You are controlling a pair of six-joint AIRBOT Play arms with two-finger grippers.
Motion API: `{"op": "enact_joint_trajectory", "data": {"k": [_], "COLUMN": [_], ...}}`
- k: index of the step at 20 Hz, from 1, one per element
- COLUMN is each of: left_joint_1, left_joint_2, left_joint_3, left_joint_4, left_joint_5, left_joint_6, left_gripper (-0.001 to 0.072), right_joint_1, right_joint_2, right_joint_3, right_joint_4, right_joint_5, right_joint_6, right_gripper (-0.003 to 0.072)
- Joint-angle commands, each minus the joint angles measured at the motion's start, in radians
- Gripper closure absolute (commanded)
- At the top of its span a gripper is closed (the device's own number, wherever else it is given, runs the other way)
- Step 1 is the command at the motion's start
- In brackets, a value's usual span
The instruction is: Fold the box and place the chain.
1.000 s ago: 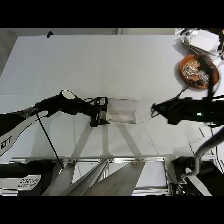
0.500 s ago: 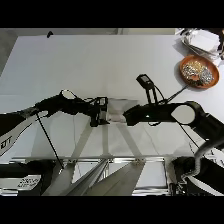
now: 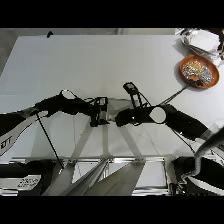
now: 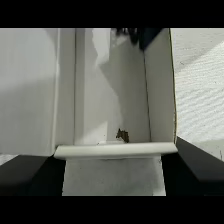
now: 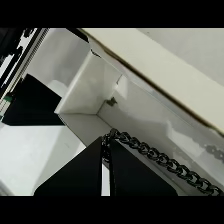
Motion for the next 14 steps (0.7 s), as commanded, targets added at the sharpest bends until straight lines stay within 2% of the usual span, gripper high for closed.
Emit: {"op": "enact_joint_trajectory", "data": {"k": [1, 4, 5, 6, 8, 12, 14], "left_joint_1": [-0.001, -0.001, -0.001, -0.001, -0.001, -0.001, -0.001], "left_joint_2": [0.001, 0.001, 0.001, 0.001, 0.001, 0.001, 0.001], "left_joint_3": [0.000, 0.000, 0.000, 0.000, 0.000, 0.000, 0.000], "left_joint_4": [0.000, 0.000, 0.000, 0.000, 0.000, 0.000, 0.000], "left_joint_5": [0.000, 0.000, 0.000, 0.000, 0.000, 0.000, 0.000], "left_joint_6": [0.000, 0.000, 0.000, 0.000, 0.000, 0.000, 0.000], "left_gripper": [0.0436, 0.0436, 0.0436, 0.0436, 0.0436, 0.0436, 0.0436], "right_joint_1": [0.036, 0.036, 0.036, 0.036, 0.036, 0.035, 0.035], "right_joint_2": [-0.041, -0.043, -0.043, -0.043, -0.043, -0.034, -0.027], "right_joint_3": [0.000, 0.000, 0.000, 0.000, 0.000, 0.032, 0.090], "right_joint_4": [0.017, 0.027, 0.027, 0.027, 0.027, 0.011, -0.080], "right_joint_5": [-0.103, -0.119, -0.114, -0.113, -0.111, -0.072, 0.000], "right_joint_6": [0.003, 0.003, 0.003, 0.003, 0.003, -0.001, 0.015], "right_gripper": [0.0663, 0.0652, 0.0611, 0.0607, 0.0477, 0.0477, 0.0486]}}
